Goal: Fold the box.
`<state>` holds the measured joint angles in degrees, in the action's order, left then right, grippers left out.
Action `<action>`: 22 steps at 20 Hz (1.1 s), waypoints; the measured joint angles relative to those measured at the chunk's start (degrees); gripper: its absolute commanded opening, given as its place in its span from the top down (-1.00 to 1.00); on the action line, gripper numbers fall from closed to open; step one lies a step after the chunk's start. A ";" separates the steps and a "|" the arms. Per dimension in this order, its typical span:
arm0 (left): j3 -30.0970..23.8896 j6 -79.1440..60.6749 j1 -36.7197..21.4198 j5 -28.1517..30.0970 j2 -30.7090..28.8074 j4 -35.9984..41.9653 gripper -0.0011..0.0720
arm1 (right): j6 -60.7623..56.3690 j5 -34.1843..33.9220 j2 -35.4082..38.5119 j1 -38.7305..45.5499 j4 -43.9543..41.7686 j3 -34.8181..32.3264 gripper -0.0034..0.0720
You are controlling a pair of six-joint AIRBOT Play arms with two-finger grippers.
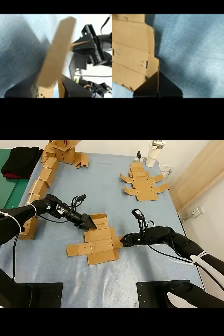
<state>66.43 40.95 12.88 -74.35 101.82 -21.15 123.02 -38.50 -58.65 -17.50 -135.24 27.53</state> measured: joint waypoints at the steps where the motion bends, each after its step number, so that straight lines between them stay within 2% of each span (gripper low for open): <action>1: 0.00 -0.02 0.00 0.09 0.00 0.07 0.20 | 0.00 -0.02 0.00 0.00 0.04 0.00 0.91; 3: 0.00 -0.04 0.00 0.24 0.00 0.37 0.25 | 0.00 -0.02 0.00 0.00 0.04 0.00 0.91; 4: 0.00 -0.11 0.00 0.28 0.00 0.39 0.53 | 0.00 -0.02 0.00 0.00 0.07 0.00 0.91; 6: 0.00 -0.55 0.00 0.31 0.00 0.50 0.53 | 0.00 -0.07 0.00 0.00 0.07 0.00 0.91; 7: 0.00 -0.85 0.00 0.33 0.00 0.66 0.84 | 0.00 -0.07 0.00 0.00 0.09 0.00 0.91; 8: 0.00 -1.18 0.00 0.31 0.00 0.92 0.94 | 0.00 -0.11 0.00 0.00 0.11 0.00 0.91; 11: 0.00 -2.56 0.00 0.24 0.00 1.44 0.94 | 0.00 -0.22 0.00 0.00 0.15 0.00 0.89; 12: 0.00 -3.06 0.00 0.22 0.00 1.60 0.94 | 0.00 -0.22 0.00 0.00 0.17 0.00 0.66; 13: 0.00 -3.72 0.00 0.17 0.00 1.70 0.94 | 0.00 -0.22 0.00 0.00 0.33 0.00 0.28; 14: 0.00 -4.42 0.00 0.20 0.00 1.75 0.94 | 0.02 -0.52 0.02 0.00 0.74 0.07 0.10; 18: 0.00 -8.55 0.15 -1.31 -0.55 1.79 0.94 | -1.79 -1.97 1.01 0.00 5.25 2.56 0.10; 22: 0.00 -14.32 2.40 -2.25 -3.87 1.53 0.94 | -11.65 -7.82 3.45 1.55 16.35 8.66 0.16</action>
<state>66.43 26.63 15.29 -76.60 97.95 -19.62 111.37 -46.33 -55.20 -15.94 -118.89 36.18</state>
